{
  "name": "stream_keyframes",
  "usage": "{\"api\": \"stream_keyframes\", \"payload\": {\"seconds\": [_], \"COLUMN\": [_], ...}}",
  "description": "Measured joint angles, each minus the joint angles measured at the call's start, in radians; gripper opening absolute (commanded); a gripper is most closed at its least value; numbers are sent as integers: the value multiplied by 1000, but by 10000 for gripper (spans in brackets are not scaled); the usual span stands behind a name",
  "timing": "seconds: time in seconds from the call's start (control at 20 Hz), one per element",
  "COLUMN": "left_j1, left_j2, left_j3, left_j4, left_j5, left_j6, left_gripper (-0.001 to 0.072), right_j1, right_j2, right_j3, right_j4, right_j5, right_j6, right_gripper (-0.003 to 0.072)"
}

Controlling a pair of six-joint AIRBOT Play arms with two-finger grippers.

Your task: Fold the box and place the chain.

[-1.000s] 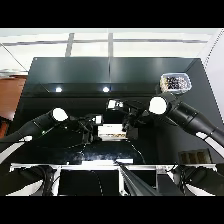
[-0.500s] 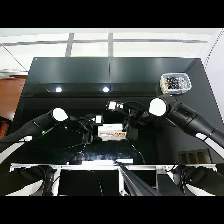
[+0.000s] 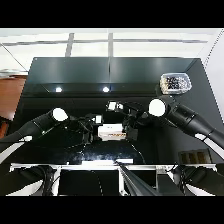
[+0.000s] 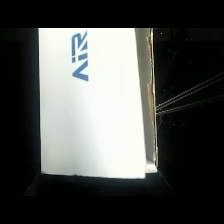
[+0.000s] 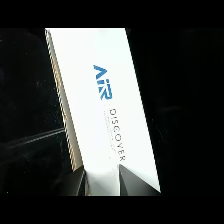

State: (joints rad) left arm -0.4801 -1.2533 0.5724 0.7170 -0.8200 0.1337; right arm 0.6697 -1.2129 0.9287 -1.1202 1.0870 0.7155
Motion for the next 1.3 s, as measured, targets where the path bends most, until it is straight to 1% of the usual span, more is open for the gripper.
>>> {"api": "stream_keyframes", "payload": {"seconds": [0.2,0.25,0.3,0.5,0.55,1.3], "left_j1": [0,0,0,0,0,0], "left_j2": [0,0,0,0,0,0], "left_j3": [0,0,0,0,0,0], "left_j4": [0,0,0,1,1,1], "left_j5": [0,0,0,0,0,0], "left_j6": [0,0,1,2,2,1], "left_gripper": [482,482,482,481,482,482], "right_j1": [8,10,10,11,11,13], "right_j2": [-2,-2,-2,-2,-2,-3], "right_j3": [-1,-1,-1,-1,-1,-18], "right_j4": [3,7,8,9,9,20], "right_j5": [-10,-14,-16,-23,-22,-24], "right_j6": [4,6,7,13,14,31], "right_gripper": [257,274,338,336,307,307]}}
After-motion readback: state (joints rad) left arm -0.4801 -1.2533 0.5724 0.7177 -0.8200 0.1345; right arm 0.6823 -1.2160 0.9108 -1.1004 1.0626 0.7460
